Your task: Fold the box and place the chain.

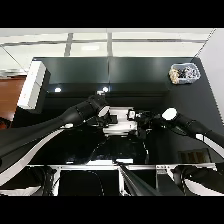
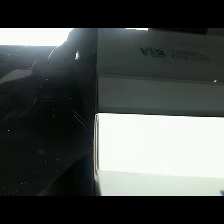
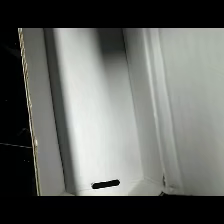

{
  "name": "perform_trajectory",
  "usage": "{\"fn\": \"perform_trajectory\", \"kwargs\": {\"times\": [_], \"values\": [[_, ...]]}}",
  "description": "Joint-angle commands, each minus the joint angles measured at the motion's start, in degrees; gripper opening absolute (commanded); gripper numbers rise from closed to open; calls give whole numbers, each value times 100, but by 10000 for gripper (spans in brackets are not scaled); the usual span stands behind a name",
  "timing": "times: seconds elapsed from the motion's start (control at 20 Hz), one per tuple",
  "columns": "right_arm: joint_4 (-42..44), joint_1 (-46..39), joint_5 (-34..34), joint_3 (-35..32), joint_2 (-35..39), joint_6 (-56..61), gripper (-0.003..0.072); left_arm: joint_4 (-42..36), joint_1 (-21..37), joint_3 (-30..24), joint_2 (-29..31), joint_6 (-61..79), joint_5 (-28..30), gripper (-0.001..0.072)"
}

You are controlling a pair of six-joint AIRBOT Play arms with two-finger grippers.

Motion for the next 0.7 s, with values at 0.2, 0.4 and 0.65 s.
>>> {"fn": "perform_trajectory", "kwargs": {"times": [0.2, 0.4, 0.65], "values": [[-713, -22, 363, 0, 372, 374, 660, 2, -2, 20, -4, 127, -24, 23], [-1145, -33, 479, 0, 901, 538, 660, 9, -2, 24, -4, 553, -20, 23], [-1137, -33, 439, 0, 942, 461, 483, 4, -2, 24, -4, 553, 42, 24]]}}
